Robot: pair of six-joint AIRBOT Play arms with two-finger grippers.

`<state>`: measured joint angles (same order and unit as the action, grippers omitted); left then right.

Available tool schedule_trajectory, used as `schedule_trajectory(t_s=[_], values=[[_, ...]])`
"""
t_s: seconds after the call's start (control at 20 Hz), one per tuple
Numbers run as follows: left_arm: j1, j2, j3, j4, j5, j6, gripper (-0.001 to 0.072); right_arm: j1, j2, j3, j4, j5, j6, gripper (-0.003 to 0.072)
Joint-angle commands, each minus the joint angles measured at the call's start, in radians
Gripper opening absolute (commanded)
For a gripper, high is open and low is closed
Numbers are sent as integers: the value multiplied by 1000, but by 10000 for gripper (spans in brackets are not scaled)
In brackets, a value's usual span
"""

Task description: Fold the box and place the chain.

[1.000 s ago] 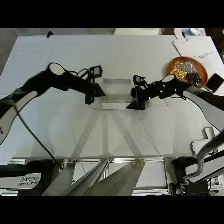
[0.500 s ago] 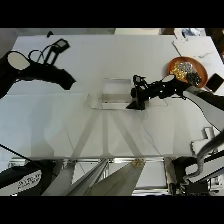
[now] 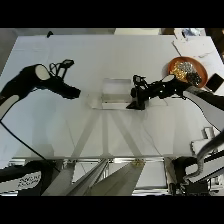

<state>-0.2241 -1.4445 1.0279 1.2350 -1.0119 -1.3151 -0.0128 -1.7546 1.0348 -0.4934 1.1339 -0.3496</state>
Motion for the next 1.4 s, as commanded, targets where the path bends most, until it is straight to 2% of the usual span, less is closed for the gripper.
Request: schedule_trajectory(t_s=[0.0,0.25,0.45,0.65,0.85,1.2,1.35], values=[[-61,-53,-5,-49,36,-58,10,0,0,0,0,0,0,524],[-77,-81,-5,-234,51,-31,9,0,0,0,0,0,0,524],[-77,-81,-5,-217,55,-30,9,0,1,0,0,0,0,524],[-77,-86,-5,-146,51,-37,9,0,0,0,0,0,0,524],[-77,-95,-5,-226,5,2,7,0,0,0,0,0,0,524],[-75,-93,-5,-264,17,13,7,0,0,0,0,0,0,524],[-57,-92,-5,-340,21,67,22,0,0,0,0,0,0,524]])
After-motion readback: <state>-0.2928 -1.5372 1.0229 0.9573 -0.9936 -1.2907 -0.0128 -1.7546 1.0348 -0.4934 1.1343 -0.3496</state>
